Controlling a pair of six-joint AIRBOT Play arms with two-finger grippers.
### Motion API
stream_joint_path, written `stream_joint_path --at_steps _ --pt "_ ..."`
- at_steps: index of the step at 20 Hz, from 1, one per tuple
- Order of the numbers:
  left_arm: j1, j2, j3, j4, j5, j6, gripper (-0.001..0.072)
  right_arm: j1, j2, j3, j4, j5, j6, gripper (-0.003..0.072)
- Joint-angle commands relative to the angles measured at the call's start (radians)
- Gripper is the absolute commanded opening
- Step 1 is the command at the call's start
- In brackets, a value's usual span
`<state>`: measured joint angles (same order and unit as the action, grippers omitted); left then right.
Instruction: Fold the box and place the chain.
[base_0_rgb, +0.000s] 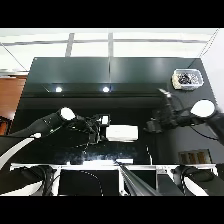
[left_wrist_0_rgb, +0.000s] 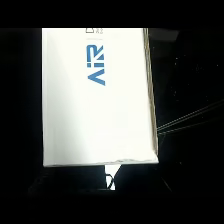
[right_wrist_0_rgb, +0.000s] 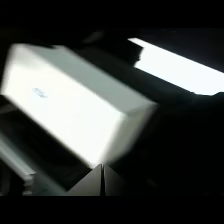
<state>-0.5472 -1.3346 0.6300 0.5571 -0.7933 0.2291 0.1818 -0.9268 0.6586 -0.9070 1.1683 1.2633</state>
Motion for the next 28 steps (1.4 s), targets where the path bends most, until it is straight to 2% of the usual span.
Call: stream_joint_path --at_steps 1,2,3,4,7,11,13,15,18,20,21,24,28 --pt "-0.001 -0.001 0.000 0.000 -0.001 0.000 0.0348 -0.090 0.090 0.010 -0.341 -0.064 0.172 0.0013" --pt "0.000 0.000 0.000 0.003 -0.002 0.000 0.0492 -0.109 0.091 0.010 -0.340 -0.061 0.175 0.0013" --pt "0.000 0.004 0.000 0.010 -0.004 -0.009 0.0680 -0.120 0.091 0.010 -0.339 -0.053 0.186 0.0013" --pt "0.000 0.015 0.000 0.017 0.000 -0.038 0.0718 -0.119 0.091 0.010 -0.339 -0.045 0.200 0.0013" --pt "0.003 0.082 0.000 0.106 -0.029 -0.115 0.0717 -0.119 0.091 0.010 -0.320 -0.036 0.211 0.0013" --pt "0.006 0.230 0.000 0.235 -0.091 -0.266 0.0717 -0.119 0.091 0.010 -0.321 -0.056 0.211 0.0013" --pt "0.001 0.289 0.002 0.234 -0.111 -0.348 0.0715 -0.119 0.091 0.010 -0.320 -0.069 0.211 0.0013" --pt "-0.031 0.298 0.027 0.232 -0.109 -0.412 0.0713 -0.119 0.091 0.010 -0.320 -0.093 0.212 0.0013" --pt "-0.109 0.241 0.098 0.209 -0.021 -0.490 0.0695 -0.119 0.091 0.010 -0.317 -0.129 0.225 0.0014" --pt "-0.147 0.160 0.153 0.110 0.038 -0.491 0.0695 -0.119 0.091 0.010 -0.312 -0.134 0.225 0.0014" --pt "-0.163 0.112 0.183 0.055 0.042 -0.491 0.0695 -0.119 0.091 0.010 -0.299 -0.134 0.225 0.0013" --pt "-0.202 -0.026 0.277 0.045 0.028 -0.491 0.0697 -0.119 0.091 0.010 -0.264 -0.138 0.225 0.0014" --pt "-0.216 -0.093 0.332 0.076 0.001 -0.491 0.0698 -0.119 0.091 0.010 -0.261 -0.151 0.222 0.0014"
